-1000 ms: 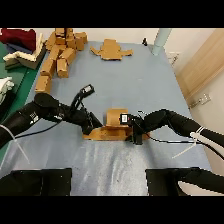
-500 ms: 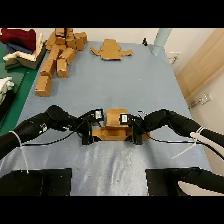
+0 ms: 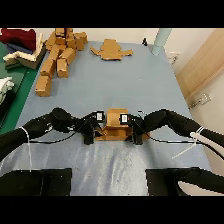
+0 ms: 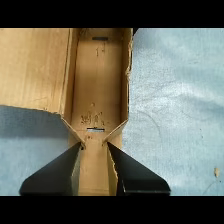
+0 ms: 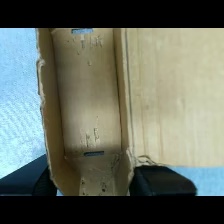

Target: Fold the box.

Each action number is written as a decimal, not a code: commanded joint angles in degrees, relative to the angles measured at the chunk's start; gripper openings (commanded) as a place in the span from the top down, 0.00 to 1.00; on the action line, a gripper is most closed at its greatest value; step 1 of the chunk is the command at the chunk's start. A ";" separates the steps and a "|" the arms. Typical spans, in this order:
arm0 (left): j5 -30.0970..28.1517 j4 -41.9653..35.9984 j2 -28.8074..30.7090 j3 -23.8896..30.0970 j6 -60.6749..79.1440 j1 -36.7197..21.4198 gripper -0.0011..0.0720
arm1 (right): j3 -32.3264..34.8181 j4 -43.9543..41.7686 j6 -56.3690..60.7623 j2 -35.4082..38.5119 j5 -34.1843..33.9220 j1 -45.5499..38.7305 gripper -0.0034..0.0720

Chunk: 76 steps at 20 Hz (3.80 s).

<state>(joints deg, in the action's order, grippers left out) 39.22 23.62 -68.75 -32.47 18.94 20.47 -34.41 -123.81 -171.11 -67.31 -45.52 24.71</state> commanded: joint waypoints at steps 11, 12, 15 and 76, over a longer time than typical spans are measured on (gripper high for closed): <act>-0.26 -10.16 -2.47 0.04 6.16 2.78 0.76 | -0.02 -0.02 0.02 0.00 0.02 0.02 0.24; -0.26 -10.16 -2.47 0.04 6.16 2.80 0.76 | -0.02 0.00 0.02 0.00 0.02 0.02 0.24; -0.26 -10.38 -3.06 0.04 6.12 2.80 0.73 | -0.02 -0.02 0.02 0.00 0.02 0.02 0.24; -3.15 12.98 13.00 6.82 -96.65 -0.96 0.97 | -0.02 0.02 0.02 0.00 0.02 0.02 0.24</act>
<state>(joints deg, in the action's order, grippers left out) 36.14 39.38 -55.51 -25.67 -80.12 19.29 -34.41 -123.79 -171.09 -67.31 -45.50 24.71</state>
